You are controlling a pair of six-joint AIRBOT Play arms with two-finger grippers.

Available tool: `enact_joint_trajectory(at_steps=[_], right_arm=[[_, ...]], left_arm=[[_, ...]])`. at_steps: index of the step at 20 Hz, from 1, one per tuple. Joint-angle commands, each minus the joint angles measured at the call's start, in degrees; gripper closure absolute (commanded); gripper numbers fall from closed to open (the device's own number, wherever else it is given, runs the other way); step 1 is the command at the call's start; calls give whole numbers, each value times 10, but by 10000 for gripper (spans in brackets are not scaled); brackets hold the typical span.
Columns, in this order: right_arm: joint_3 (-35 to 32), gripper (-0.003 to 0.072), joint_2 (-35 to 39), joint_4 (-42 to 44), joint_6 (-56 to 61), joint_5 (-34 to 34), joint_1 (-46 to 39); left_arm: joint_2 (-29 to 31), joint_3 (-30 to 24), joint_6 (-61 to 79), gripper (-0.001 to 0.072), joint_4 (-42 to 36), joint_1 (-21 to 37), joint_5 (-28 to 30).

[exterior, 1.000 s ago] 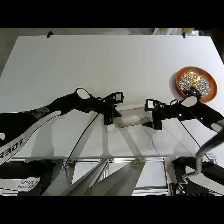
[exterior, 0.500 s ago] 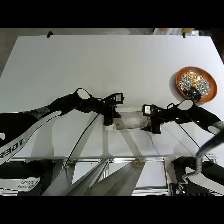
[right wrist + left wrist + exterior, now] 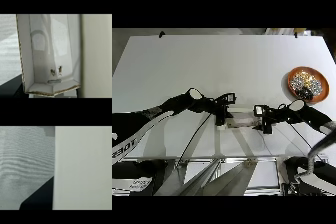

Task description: Fold the box and place the chain.

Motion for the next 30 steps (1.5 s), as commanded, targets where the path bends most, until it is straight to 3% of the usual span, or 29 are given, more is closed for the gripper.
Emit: enact_joint_trajectory(at_steps=[1, 20, 25, 26, 27, 28, 29, 30], right_arm=[[0, 252, 0, -1, 0, 1, 1], [0, 246, 0, -1, 0, 7, 1], [0, 246, 0, -1, 0, 7, 1], [0, 246, 0, -1, 0, 7, 1], [0, 246, 0, -1, 0, 7, 1], [0, 246, 0, -1, 0, 7, 1], [0, 246, 0, -1, 0, 7, 1], [0, 246, 0, -1, 0, 7, 1]], left_arm=[[0, 0, 0, 674, 0, 0, 1], [0, 0, 0, 674, 0, 0, 1], [1, 0, -29, 682, 0, -2, -26], [2, 0, -30, 647, 5, -1, -28], [2, 0, -30, 463, 5, 1, -25], [3, 0, -28, 231, 5, 3, -24], [9, 0, -31, 63, 5, 7, -23], [16, 0, -45, 38, 10, 12, -25]])
